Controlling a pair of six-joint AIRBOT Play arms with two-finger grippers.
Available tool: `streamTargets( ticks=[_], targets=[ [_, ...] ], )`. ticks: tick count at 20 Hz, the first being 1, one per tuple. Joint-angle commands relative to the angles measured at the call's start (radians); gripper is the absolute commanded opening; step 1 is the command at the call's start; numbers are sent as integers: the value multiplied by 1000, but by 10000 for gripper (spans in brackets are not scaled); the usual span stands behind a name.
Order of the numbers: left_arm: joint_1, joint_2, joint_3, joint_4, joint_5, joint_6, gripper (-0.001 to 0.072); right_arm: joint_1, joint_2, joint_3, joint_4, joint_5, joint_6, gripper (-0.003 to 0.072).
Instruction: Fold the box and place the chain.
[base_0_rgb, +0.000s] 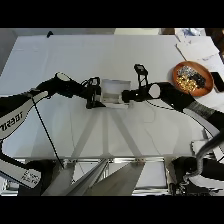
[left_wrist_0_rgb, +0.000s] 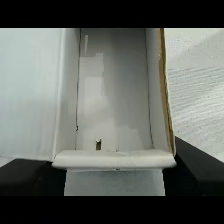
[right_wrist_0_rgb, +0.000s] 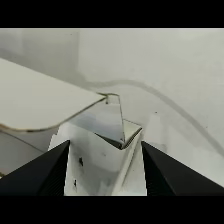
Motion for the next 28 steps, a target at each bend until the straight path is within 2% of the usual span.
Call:
streamTargets(
  ticks=[1,4,9,14,18,19,20,23,24,28],
  targets=[
    [1,0,0,1,1,0,221,38,0,21,-193,35,217,472],
    [1,0,0,1,1,0,221,63,-2,21,-239,90,243,484],
    [1,0,0,1,1,0,221,87,-24,35,-340,149,439,480],
    [1,0,0,1,1,0,221,140,-105,156,-451,256,583,458],
    [1,0,0,1,1,0,221,163,-176,226,-457,308,641,456],
    [1,0,0,1,1,0,221,163,-185,230,-459,308,676,428],
    [1,0,0,1,1,0,221,163,-191,230,-462,307,707,361],
    [1,0,0,1,1,0,221,163,-192,231,-496,305,731,129],
    [1,0,0,1,1,0,221,163,-192,231,-506,307,731,25],
    [1,0,0,1,1,0,221,163,-192,235,-525,309,727,21]
  ],
)
